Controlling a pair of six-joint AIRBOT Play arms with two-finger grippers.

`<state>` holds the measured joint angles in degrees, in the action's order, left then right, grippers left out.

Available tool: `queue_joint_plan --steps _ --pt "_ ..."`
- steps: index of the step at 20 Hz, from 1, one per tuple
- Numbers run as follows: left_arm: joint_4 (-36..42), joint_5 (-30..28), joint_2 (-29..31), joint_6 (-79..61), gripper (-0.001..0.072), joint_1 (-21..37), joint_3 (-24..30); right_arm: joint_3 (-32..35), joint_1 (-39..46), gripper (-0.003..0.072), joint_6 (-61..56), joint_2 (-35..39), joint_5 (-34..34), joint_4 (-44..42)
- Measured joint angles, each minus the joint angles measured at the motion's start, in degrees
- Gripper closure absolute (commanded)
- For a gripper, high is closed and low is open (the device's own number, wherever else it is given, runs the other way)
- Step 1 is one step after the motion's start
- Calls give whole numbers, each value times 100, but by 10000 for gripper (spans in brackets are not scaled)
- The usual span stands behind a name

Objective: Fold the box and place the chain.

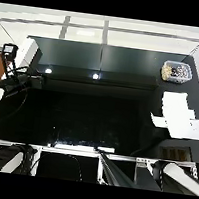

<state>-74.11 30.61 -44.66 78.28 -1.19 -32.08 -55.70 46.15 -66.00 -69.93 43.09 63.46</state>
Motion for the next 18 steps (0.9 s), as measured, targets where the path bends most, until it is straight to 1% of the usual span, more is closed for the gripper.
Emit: queue_joint_plan --steps 2,4,6,8,9,10,11,12,14,16,18 --pt "72 -9 -120 15 5 0 0 -667 509 -34 262 -697 938 31" --pt "181 -37 -192 17 4 0 0 -1196 767 -34 457 -1353 1784 127" --pt "278 -48 -234 17 5 0 0 -1510 841 -34 623 -1825 2308 304" --pt "354 -46 -258 17 4 0 0 -1674 815 -34 874 -2103 2608 564" --pt "376 -42 -264 17 4 0 0 -1729 782 30 1040 -2197 2752 745" --pt "389 -35 -269 17 5 0 0 -1766 752 267 1193 -2258 2900 894" --pt "411 -17 -275 20 5 0 0 -1790 732 401 1294 -2304 3023 1010" --pt "446 -11 -278 17 5 0 0 -1814 721 663 1373 -2332 3169 1104" --pt "531 -9 -280 17 5 0 0 -1827 710 675 1502 -2341 3473 1156" --pt "616 0 -280 17 5 0 0 -1773 667 675 1587 -2188 3661 866" --pt "662 7 -280 20 5 0 0 -1578 575 675 1690 -1860 3807 485"
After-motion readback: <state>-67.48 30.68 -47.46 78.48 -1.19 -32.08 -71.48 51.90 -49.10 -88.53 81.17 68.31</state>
